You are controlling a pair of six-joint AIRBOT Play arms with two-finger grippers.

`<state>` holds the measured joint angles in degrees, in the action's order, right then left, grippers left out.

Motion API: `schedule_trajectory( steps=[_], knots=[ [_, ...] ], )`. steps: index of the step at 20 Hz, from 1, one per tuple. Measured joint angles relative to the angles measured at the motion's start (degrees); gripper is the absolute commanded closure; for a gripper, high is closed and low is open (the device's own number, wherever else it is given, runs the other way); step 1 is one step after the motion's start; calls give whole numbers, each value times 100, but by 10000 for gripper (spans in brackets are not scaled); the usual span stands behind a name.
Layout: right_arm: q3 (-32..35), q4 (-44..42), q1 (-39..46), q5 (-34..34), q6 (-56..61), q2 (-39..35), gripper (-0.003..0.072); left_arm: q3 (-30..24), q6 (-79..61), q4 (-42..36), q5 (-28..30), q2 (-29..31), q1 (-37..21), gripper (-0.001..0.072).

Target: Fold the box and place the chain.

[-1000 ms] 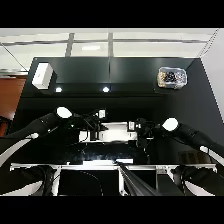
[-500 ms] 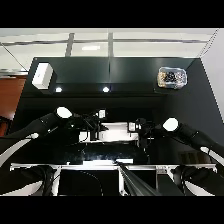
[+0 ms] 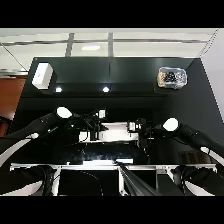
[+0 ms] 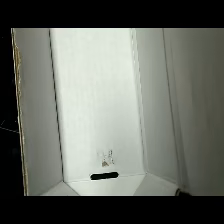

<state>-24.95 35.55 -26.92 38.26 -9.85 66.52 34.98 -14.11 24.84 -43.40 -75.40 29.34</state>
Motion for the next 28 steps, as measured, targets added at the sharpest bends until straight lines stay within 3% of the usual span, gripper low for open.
schedule_trajectory(
  steps=[7, 8, 9, 12, 13, 17, 18, 19, 20, 21, 23, 24, 28],
  knots=[
    [2, 0, 0, 2, 0, 0, -29, 0, 0, 0, 0, 0, 0, 681],
    [2, 2, 0, 2, 0, 0, 148, 0, 0, 2, 2, 0, 0, 681],
    [4, 4, 0, 39, -7, 2, 220, 0, -11, 9, -9, 0, 0, 681],
    [4, 7, 0, 24, -9, 0, 225, 0, -11, 13, -13, 0, 0, 681],
    [4, 7, 0, 22, -9, 0, 278, 0, -11, 11, -11, 0, 0, 681],
    [4, 7, 0, 15, -4, 0, 278, 0, -7, 4, -7, 0, 0, 677],
    [4, 7, 0, 13, -2, 0, 278, 0, -2, 4, -4, 0, 0, 563],
    [4, 7, 0, 11, -2, 0, 278, 0, 37, -7, 35, 0, 0, 373],
    [4, 7, 0, 11, -2, 0, 278, 11, 76, -15, 55, 9, 0, 294],
    [4, 7, 0, 11, -2, 0, 278, 33, 120, -4, 37, 31, -4, 269],
    [4, 7, 0, 9, -2, 0, 278, 92, 267, 46, 4, 136, -17, 56],
    [4, 4, 0, 9, -2, 0, 278, 129, 435, 151, -15, 229, -31, 4],
    [4, 4, 0, 7, -2, 0, 278, 286, 1858, 1504, -70, 732, -151, 4]
  ],
)
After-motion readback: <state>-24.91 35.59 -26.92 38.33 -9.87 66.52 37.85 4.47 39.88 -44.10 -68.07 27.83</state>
